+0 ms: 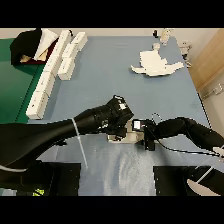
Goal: Fold the box.
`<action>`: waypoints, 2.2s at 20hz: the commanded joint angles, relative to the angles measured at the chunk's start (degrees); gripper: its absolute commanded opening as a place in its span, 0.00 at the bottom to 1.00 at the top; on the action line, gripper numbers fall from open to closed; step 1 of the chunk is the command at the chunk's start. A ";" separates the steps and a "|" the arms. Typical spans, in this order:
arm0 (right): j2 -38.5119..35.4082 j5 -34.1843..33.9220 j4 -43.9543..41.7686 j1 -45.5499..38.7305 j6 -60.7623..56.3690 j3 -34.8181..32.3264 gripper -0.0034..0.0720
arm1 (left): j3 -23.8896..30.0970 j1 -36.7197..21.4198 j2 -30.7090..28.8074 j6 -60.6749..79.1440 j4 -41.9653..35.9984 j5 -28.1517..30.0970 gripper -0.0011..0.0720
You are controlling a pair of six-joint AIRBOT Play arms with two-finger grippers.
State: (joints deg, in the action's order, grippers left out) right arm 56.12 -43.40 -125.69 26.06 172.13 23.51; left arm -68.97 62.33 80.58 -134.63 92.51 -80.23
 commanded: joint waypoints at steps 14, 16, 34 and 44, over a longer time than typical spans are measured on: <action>0.00 0.00 -0.02 0.04 -0.07 -0.02 0.64 | -0.07 -4.28 -15.06 42.51 -6.47 2.54 0.03; 0.00 -0.02 -0.02 0.04 -0.07 -0.02 0.64 | 4.79 -8.20 -18.75 53.48 -9.68 6.49 0.03; 0.00 -0.02 -0.02 0.02 -0.07 -0.02 0.64 | 44.72 -36.41 -23.82 153.33 -64.63 35.10 0.96; -0.02 0.00 -0.02 0.02 -0.07 -0.02 0.64 | 44.68 -35.01 -16.15 165.52 -76.94 39.56 0.96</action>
State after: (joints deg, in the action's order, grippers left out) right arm 56.12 -43.42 -125.71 26.06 172.07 23.51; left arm -24.34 26.59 63.02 26.92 17.72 -41.23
